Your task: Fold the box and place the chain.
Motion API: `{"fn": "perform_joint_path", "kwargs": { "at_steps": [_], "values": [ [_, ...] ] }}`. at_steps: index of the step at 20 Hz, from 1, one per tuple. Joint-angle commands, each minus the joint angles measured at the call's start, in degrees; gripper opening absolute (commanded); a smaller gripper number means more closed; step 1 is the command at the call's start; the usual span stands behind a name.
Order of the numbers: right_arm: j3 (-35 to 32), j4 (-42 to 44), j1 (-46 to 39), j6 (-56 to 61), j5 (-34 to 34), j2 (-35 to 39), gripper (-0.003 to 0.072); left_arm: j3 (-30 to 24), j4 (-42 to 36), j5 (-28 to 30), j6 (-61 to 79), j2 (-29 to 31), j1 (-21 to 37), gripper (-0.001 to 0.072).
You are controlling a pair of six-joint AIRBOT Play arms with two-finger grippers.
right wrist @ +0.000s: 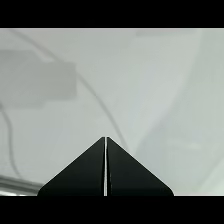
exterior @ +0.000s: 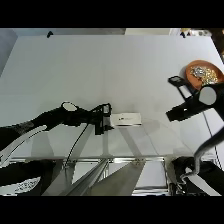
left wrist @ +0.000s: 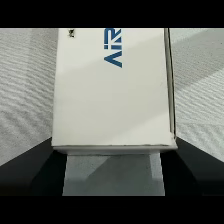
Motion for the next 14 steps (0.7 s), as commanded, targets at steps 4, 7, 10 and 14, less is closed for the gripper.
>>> {"fn": "perform_joint_path", "kwargs": {
  "at_steps": [4,7,10,14],
  "values": [
    [-0.02,-4.72,-9.6,4.46,-5.09,0.15,0.002,0.02,0.02,-0.02,0.0,0.04,0.02,0.0134],
    [-0.02,-4.33,-9.81,11.1,-4.76,0.17,0.002,0.0,0.02,0.02,0.0,0.04,0.02,0.0134],
    [-0.02,-4.33,-9.81,11.1,-4.74,0.17,0.002,0.0,0.02,0.02,0.0,0.04,0.02,0.0134],
    [-0.02,-4.33,-9.81,11.1,-4.74,0.17,0.002,0.0,0.02,0.02,0.0,0.04,0.02,0.0134]
  ]
}}
